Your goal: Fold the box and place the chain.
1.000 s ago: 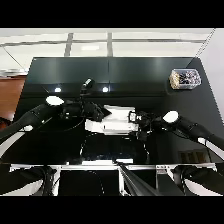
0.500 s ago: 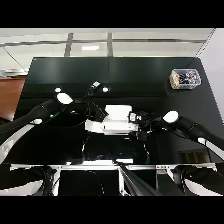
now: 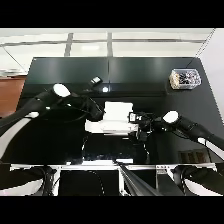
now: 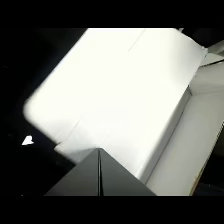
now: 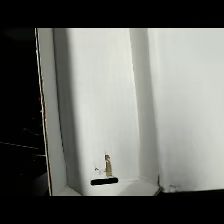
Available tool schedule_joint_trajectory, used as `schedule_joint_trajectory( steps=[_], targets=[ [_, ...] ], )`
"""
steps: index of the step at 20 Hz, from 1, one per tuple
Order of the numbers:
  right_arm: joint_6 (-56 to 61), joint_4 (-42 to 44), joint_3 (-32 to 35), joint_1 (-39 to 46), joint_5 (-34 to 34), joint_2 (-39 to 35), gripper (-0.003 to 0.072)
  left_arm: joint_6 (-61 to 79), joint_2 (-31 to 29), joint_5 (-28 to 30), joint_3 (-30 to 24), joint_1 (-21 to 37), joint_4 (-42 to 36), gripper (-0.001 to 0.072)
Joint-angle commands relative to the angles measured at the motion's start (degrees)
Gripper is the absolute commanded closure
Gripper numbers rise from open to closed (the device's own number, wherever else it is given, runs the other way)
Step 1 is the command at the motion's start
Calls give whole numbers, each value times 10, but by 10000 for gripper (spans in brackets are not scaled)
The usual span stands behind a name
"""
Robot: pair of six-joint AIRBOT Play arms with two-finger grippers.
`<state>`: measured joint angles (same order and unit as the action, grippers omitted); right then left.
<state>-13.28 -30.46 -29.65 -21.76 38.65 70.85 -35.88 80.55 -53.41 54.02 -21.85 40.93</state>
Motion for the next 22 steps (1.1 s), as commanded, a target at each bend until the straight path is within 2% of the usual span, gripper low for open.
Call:
schedule_joint_trajectory(
  steps=[1, 3, 4, 6, 8, 9, 10, 11, 14, 18, 22],
  targets=[
    [0, 0, 0, 0, -1, 0, 620, -47, -87, -28, 14, 49, 91, 684],
    [0, 0, 0, 0, -1, 0, 620, -53, -153, -38, -3, 90, 126, 683],
    [0, 0, 0, 0, -1, 0, 620, -48, -184, -31, -25, 110, 118, 683],
    [0, 0, 0, 0, -1, 0, 620, 3, -224, -17, -81, 135, 55, 679],
    [0, 0, 0, 0, -1, 0, 620, 109, -227, -62, -121, 124, 8, 676],
    [0, 0, 0, 0, -1, 0, 620, 164, -224, -71, -135, 108, 7, 580],
    [0, 0, 0, 0, -1, 0, 620, 214, -220, -64, -151, 86, 8, 208],
    [0, 0, 0, 0, -1, 0, 620, 249, -215, -45, -163, 64, 8, -7],
    [0, 0, 0, 0, -1, 0, 620, 342, -189, 36, -179, -5, 66, -2],
    [0, 0, 0, 0, -1, 0, 620, 344, -147, 148, -179, -75, 120, 0],
    [0, 0, 0, 0, -1, 0, 620, 304, -118, 157, -179, -92, 115, 1]
  ],
)
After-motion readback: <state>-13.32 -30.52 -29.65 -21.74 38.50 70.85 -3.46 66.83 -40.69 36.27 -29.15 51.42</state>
